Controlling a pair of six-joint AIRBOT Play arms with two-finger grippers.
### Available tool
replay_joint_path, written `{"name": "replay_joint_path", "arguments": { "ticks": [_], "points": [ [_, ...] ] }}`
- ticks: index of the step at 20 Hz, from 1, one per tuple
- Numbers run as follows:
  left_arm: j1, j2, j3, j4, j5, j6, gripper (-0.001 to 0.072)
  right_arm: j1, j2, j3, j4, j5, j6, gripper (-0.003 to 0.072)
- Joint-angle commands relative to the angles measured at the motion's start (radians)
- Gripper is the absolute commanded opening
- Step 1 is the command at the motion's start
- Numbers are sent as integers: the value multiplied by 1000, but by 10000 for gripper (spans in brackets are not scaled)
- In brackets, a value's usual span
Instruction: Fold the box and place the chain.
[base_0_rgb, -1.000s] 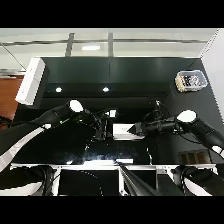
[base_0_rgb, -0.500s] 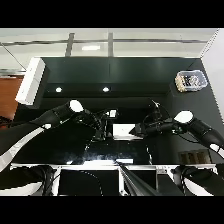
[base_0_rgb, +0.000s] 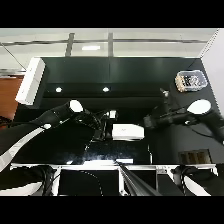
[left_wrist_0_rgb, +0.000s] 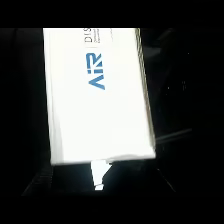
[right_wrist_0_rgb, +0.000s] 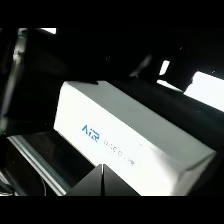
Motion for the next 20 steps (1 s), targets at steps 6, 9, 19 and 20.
{"name": "replay_joint_path", "arguments": {
  "ticks": [6,9,19,20],
  "points": [
    [6,198,2,257,-34,-282,714,-348,188,112,-381,180,69,3],
    [-23,237,16,122,-21,-290,713,-351,188,104,-428,124,94,3],
    [-226,6,171,-1,206,-356,711,-351,188,100,-426,106,138,3],
    [-226,0,171,-1,201,-357,710,-351,188,100,-428,104,138,3]
  ]
}}
